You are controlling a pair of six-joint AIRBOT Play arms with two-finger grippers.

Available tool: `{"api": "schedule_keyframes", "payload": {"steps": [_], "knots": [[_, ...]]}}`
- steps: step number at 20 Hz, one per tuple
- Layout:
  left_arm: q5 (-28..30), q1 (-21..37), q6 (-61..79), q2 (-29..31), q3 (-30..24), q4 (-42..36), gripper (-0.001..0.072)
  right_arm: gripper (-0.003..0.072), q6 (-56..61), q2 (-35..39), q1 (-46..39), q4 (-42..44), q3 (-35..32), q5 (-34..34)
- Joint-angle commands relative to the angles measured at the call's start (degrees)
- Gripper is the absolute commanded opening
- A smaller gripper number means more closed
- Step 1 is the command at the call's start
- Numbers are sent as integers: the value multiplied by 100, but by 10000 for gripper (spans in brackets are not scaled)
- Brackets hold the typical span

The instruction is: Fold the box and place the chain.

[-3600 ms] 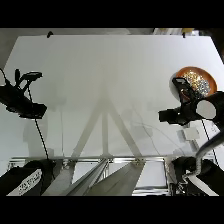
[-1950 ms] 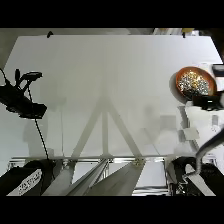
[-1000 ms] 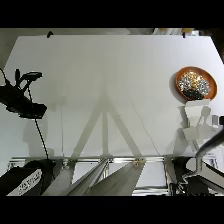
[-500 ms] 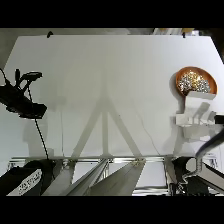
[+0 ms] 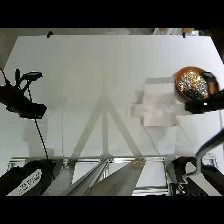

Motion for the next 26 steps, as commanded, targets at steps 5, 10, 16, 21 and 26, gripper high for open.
{"api": "schedule_keyframes", "payload": {"steps": [5,10,16,21,26], "knots": [[13,2,426,4,-2,13,10,13,984,267,2618,645,-560,-520],[1464,2,612,2,-2,-466,10,13,1403,389,3912,927,-824,-1578],[2865,-2,1285,-192,-31,-1740,342,13,1709,389,4245,848,-824,-1967],[1961,-94,3464,-1128,-223,-4280,492,14,1716,389,4242,852,-824,-2085],[1969,-763,4544,-2153,-579,-4518,491,14,1740,389,4245,857,-824,-2085]]}}
